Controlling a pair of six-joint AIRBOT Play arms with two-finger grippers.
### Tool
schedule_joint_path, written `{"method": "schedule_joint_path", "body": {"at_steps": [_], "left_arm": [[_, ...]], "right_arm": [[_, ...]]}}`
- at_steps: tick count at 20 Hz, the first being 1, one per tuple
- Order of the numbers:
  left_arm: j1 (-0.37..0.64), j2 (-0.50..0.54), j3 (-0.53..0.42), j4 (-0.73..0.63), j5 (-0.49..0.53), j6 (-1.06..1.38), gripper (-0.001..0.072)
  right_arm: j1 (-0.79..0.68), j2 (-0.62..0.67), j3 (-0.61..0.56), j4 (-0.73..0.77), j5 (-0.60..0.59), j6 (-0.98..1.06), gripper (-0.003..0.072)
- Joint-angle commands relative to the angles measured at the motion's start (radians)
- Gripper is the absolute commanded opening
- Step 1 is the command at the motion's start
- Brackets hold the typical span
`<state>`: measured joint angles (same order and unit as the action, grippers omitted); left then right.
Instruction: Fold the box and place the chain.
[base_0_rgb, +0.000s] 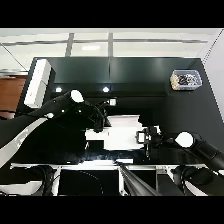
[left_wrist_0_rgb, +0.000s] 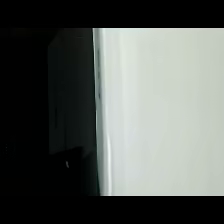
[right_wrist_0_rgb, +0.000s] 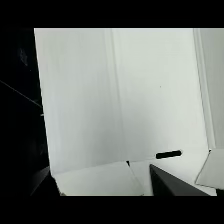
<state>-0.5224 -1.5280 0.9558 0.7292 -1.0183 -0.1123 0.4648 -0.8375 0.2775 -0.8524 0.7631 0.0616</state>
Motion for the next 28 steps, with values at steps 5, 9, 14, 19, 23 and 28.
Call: {"method": "schedule_joint_path", "body": {"at_steps": [5, 9, 14, 19, 23, 28], "left_arm": [[0.0, -0.001, 0.001, -0.004, 0.0, 0.0, 0.0028], [0.0, -0.001, 0.001, -0.005, 0.0, 0.0, 0.0027], [-0.012, 0.01, 0.002, 0.068, -0.002, 0.0, 0.0024], [-0.045, 0.038, 0.002, 0.13, 0.045, 0.0, 0.0025], [-0.043, 0.038, 0.002, 0.13, 0.05, 0.0, 0.0025], [-0.043, 0.038, 0.002, 0.13, 0.05, 0.0, 0.0025]], "right_arm": [[-0.002, 0.002, 0.051, 0.084, -0.054, 0.013, 0.0701], [-0.053, 0.002, 0.103, 0.054, -0.066, 0.013, 0.0703], [-0.066, -0.013, 0.117, 0.118, -0.069, -0.035, 0.0704], [-0.068, -0.032, 0.118, 0.127, -0.116, -0.058, 0.0703], [-0.127, -0.034, 0.118, 0.185, -0.1, -0.059, 0.0703], [-0.138, -0.063, 0.118, 0.274, -0.024, -0.121, 0.0703]]}}
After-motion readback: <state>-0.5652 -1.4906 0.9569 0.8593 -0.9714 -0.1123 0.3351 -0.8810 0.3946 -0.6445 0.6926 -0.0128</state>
